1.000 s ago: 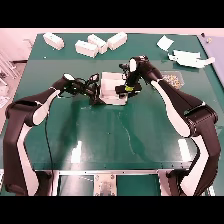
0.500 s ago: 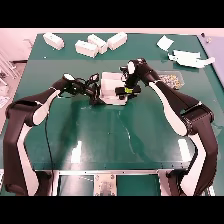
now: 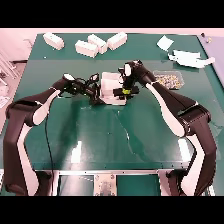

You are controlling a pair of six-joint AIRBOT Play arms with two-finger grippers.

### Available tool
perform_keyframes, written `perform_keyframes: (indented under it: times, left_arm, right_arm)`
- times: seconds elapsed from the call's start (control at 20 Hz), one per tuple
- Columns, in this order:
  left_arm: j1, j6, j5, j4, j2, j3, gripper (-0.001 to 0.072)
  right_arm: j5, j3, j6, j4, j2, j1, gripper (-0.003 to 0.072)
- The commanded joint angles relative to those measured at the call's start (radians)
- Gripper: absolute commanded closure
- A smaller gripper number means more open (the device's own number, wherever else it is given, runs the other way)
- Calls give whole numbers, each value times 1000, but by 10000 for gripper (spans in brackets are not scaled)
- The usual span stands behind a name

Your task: Fold the box and place the chain.

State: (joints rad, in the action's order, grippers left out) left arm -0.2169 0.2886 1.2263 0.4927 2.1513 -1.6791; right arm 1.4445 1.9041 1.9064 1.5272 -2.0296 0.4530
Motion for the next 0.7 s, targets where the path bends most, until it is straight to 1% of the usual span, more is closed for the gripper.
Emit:
perform_keyframes:
  times: [0.0,0.05,0.1,0.15,0.25,0.45,0.5,0.55,0.6,0.65]
  left_arm:
    - [0,0,4,0,-1,-1,117]
    - [0,0,4,0,-1,-1,118]
    - [0,0,4,0,-1,-1,118]
    - [0,0,4,0,-1,-1,118]
    - [0,0,4,0,-1,-1,118]
    - [0,0,4,0,-1,-1,118]
    - [0,0,4,0,-1,-1,118]
    - [0,0,4,0,-1,-1,118]
    - [0,0,4,0,-1,-1,118]
    - [0,0,4,0,-1,-1,118]
  right_arm:
    - [-5,0,9,4,-2,13,470]
    - [-8,0,10,4,-3,15,555]
    - [-16,0,13,4,-3,17,577]
    - [-24,0,13,4,-5,18,654]
    - [-24,1,21,18,-10,24,682]
    - [-23,2,23,51,-20,42,683]
    - [-22,3,23,53,-20,42,654]
    - [-19,10,23,53,-20,40,552]
    - [-4,19,23,53,-19,36,391]
    - [18,29,23,56,-19,33,288]
